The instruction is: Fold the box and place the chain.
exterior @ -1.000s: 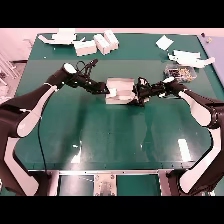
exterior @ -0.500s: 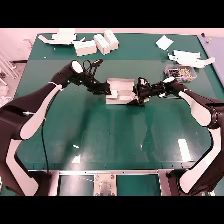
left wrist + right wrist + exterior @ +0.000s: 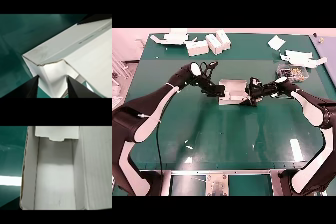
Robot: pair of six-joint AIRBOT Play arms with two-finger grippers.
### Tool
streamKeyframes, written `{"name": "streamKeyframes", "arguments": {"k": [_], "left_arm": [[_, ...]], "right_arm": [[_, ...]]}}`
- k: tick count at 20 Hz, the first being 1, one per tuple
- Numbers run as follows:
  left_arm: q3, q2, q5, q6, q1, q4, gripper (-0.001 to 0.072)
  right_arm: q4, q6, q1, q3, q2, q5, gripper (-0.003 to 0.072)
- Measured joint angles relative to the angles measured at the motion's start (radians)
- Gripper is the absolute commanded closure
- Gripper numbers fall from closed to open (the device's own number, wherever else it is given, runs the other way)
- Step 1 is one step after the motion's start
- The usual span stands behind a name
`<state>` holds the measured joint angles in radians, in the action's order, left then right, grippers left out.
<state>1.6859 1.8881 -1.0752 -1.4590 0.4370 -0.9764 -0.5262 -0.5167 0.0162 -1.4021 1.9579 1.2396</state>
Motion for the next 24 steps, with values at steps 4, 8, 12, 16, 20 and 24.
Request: {"name": "streamKeyframes", "arguments": {"k": [4, 8, 12, 16, 20, 24], "left_arm": [[0.019, 0.001, -0.005, -0.07, 0.028, -0.092, 0.0282], [0.064, 0.003, -0.044, -0.161, 0.056, -0.224, 0.0283], [0.088, 0.003, -0.067, -0.247, 0.075, -0.291, 0.0282], [0.097, 0.002, -0.079, -0.304, 0.086, -0.316, 0.0283], [0.099, 0.002, -0.085, -0.344, 0.11, -0.334, 0.0284], [0.105, 0.002, -0.089, -0.383, 0.129, -0.344, 0.0283]], "right_arm": [[0.0, 0.0, 0.0, 0.0, 0.0, 0.0, 0.0123], [0.003, 0.0, 0.0, 0.0, 0.0, -0.002, 0.0123], [0.004, 0.001, 0.001, 0.0, 0.0, -0.003, 0.0123], [0.002, 0.001, 0.001, 0.0, 0.0, -0.002, 0.0123], [0.002, 0.0, 0.001, 0.0, 0.0, -0.001, 0.0123], [0.002, 0.0, 0.001, 0.0, 0.0, 0.0, 0.0123]]}}
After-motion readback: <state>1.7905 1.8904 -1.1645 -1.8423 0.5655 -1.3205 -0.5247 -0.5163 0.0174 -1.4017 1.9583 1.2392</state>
